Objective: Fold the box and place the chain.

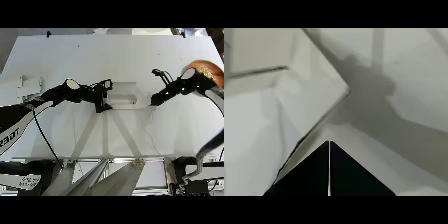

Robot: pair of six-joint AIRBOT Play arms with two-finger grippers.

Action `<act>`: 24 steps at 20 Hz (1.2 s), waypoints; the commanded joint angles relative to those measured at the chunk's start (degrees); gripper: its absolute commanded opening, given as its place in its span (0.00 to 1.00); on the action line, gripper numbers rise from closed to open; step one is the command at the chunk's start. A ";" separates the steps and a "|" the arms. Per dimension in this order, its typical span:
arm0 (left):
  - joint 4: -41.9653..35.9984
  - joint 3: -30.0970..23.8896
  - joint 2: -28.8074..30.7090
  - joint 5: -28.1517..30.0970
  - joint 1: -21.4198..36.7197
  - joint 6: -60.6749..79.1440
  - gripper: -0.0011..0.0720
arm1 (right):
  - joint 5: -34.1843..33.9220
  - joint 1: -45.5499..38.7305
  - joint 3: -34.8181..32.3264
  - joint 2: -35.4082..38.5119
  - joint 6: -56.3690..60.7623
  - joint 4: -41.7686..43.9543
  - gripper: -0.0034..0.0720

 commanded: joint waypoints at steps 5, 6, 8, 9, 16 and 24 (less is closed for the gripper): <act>0.00 0.02 0.00 -0.02 0.02 0.00 0.34 | 1.51 0.22 0.13 0.70 -6.67 17.55 0.12; 0.00 0.02 0.00 -0.02 0.02 0.00 0.34 | 1.92 0.22 0.13 0.83 -6.67 17.66 0.24; 0.00 0.02 0.00 -0.02 0.02 0.00 0.34 | 2.29 0.22 0.13 0.83 -6.67 18.36 0.32; 0.00 0.02 0.00 -0.02 0.02 0.00 0.34 | 2.29 0.22 0.13 0.83 -6.64 18.56 0.39; 0.00 0.02 0.00 -0.02 0.02 0.00 0.34 | -2.75 2.51 0.13 0.44 -6.64 18.36 0.65; 0.00 0.02 0.00 -0.13 0.02 0.00 0.34 | -7.67 5.70 0.13 0.28 -3.13 18.23 0.67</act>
